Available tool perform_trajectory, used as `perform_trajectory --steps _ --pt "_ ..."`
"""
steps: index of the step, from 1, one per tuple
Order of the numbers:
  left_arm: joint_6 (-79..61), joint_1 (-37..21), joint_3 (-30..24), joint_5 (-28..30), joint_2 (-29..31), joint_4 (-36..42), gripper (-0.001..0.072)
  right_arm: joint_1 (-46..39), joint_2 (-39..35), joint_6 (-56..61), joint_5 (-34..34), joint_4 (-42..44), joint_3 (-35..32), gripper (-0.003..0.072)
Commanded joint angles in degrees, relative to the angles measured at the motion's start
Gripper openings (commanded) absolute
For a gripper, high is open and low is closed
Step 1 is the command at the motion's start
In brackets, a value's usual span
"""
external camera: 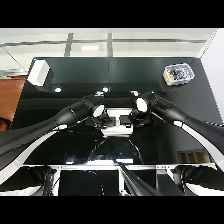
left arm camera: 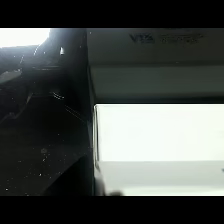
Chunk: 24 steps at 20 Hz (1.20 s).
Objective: Fold the box and place the chain.
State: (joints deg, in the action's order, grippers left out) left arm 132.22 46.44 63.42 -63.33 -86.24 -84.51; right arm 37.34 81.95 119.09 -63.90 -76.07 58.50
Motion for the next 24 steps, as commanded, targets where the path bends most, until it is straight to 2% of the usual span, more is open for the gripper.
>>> perform_trajectory --steps 1,7,9,18,19,21,24 --pt "-0.02 -0.04 0.04 0.11 0.00 -0.04 0.0026 0.57 0.17 3.85 -1.40 -0.83 0.28 0.0335" --pt "-0.02 -0.04 0.04 0.09 0.00 -0.04 0.0025 0.98 0.83 4.57 -1.64 -0.87 0.28 0.0335" --pt "-0.02 -0.04 0.04 0.13 0.00 -0.07 0.0026 0.98 0.94 4.59 -1.53 -0.87 0.31 0.0229" --pt "-0.02 -0.04 0.04 0.17 0.00 -0.07 0.0026 0.98 2.29 5.25 -2.14 -0.26 0.31 0.0217" --pt "-0.02 -0.04 0.04 0.15 0.00 -0.07 0.0026 0.98 2.29 5.20 -2.12 -0.26 0.31 0.0061" --pt "-0.02 -0.04 0.04 0.13 0.00 -0.07 0.0026 0.98 2.29 5.27 -1.88 0.28 0.31 0.0014" --pt "-0.02 -0.04 0.04 0.13 0.00 -0.07 0.0026 0.98 2.29 5.51 -1.92 0.68 0.31 0.0013"
